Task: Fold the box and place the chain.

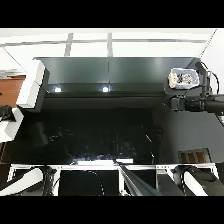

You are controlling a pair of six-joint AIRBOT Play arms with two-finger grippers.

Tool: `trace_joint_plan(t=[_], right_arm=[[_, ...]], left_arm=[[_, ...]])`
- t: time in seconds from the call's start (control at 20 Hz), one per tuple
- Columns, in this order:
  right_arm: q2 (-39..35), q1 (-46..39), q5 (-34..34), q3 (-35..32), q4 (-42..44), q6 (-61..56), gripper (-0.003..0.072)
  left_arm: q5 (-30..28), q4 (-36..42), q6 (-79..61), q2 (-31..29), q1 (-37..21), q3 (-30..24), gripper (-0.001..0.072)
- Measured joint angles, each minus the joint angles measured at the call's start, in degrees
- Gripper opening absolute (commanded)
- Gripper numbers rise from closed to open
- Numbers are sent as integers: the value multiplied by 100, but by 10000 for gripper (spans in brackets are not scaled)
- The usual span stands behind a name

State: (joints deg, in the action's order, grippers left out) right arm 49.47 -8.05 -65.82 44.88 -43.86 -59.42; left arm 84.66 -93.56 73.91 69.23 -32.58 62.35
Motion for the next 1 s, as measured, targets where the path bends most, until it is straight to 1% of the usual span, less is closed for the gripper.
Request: trace_joint_plan(t=[0.1, 0.2, 0.25, 0.35, 0.5, 0.85, 0.9, 0.95, 1.0], right_arm=[[0, 0, 17, 0, 17, -68, 18], [0, 0, 35, 0, 33, -136, 18], [0, 0, 42, 0, 33, -192, 18], [0, 0, 48, 0, 33, -267, 18], [0, 0, 87, 0, 33, -369, 18], [0, 0, 190, 0, 28, -542, 18], [0, 0, 201, 0, 28, -549, 18], [0, 0, 214, 0, 28, -557, 18], [2, 0, 216, 0, 28, -560, 18]], left_arm=[[-278, 155, -474, 4, -398, -50, 336], [-549, 538, -1261, 4, -765, -201, 338], [-678, 765, -1665, 7, -918, -321, 338], [-1121, 1145, -2271, 35, -1106, -546, 338], [-1534, 1482, -2798, 162, -1128, -743, 337], [-2345, 1714, -2852, 291, -745, -848, 337], [-2409, 1711, -2817, 321, -667, -852, 370], [-2472, 1711, -2780, 356, -597, -857, 581], [-2564, 1733, -2774, 393, -527, -857, 720]])
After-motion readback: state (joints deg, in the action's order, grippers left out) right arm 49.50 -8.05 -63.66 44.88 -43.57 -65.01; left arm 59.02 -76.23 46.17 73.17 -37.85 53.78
